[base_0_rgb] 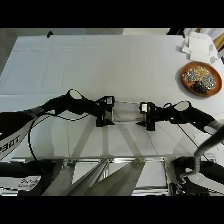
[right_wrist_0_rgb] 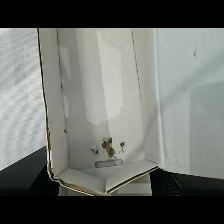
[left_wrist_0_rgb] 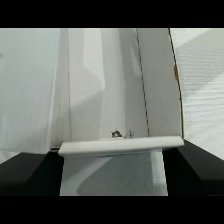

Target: Fold the box and place the chain.

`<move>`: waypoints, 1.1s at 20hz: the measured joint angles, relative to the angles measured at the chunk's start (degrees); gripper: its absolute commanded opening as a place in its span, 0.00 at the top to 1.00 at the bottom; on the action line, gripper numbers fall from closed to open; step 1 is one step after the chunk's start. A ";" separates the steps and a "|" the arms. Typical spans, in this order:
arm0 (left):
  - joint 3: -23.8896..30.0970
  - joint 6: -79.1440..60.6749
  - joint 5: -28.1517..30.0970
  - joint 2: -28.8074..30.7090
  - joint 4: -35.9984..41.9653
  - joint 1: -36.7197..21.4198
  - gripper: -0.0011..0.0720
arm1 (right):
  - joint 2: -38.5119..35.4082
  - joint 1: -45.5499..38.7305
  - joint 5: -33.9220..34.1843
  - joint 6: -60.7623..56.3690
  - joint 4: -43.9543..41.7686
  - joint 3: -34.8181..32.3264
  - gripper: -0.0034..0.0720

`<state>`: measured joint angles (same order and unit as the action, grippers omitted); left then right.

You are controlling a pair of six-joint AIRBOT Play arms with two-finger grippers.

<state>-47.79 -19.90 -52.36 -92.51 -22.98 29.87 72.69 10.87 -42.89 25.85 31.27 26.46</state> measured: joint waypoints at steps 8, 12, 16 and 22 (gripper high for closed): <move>0.00 -0.02 0.02 -0.02 0.26 0.50 0.97 | -0.02 0.00 0.00 0.00 0.04 0.02 0.43; 0.00 -0.02 -0.02 -0.02 0.28 0.50 0.94 | -0.02 0.00 0.02 -0.02 0.04 0.00 0.43; 0.00 -0.02 -0.04 -0.02 0.26 0.55 0.94 | -0.02 0.00 0.04 -0.02 0.02 0.00 0.43; 0.00 -0.02 -0.11 -0.02 0.26 0.55 0.94 | -0.02 0.00 0.07 -0.02 0.02 0.00 0.43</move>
